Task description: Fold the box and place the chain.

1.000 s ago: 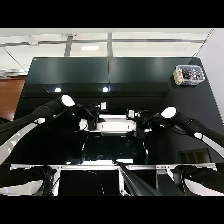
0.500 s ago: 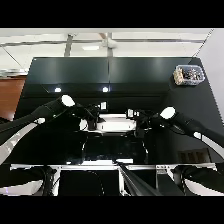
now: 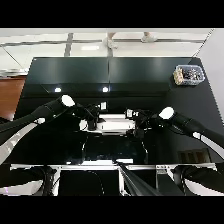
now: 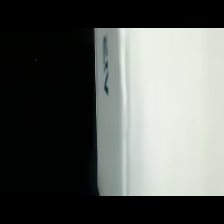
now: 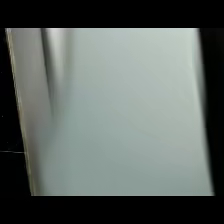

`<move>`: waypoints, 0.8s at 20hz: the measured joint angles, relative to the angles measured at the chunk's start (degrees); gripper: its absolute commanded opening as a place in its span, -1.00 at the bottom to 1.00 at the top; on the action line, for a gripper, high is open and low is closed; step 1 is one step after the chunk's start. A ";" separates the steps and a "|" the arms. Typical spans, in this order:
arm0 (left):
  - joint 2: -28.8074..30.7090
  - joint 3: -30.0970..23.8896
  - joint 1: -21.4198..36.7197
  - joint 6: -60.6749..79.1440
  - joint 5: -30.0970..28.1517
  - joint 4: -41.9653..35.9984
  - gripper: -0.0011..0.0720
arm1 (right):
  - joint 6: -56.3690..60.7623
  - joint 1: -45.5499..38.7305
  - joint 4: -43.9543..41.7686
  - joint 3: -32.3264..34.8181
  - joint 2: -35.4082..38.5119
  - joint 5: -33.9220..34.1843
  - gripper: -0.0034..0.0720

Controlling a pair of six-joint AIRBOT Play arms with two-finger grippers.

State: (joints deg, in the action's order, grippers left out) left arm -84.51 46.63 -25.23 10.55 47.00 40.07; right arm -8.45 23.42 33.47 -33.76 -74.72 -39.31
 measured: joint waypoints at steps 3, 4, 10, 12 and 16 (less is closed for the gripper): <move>0.00 0.00 0.00 -0.02 -0.09 0.00 -0.88 | 0.07 0.00 0.13 0.00 0.00 0.00 0.43; 0.00 0.00 0.00 -0.02 -0.15 0.00 -0.87 | 0.09 0.00 0.15 0.00 0.00 0.00 0.43; 1.90 1.03 0.52 -1.66 -0.09 0.20 0.80 | 0.09 0.00 0.28 0.00 0.00 -0.11 0.23; 4.55 1.27 1.42 -3.69 0.20 1.29 0.80 | 0.09 0.00 0.26 0.00 0.00 -0.09 0.21; 12.35 1.46 5.31 -14.14 4.68 9.20 -0.12 | 0.09 0.00 0.26 0.00 0.00 -0.09 0.21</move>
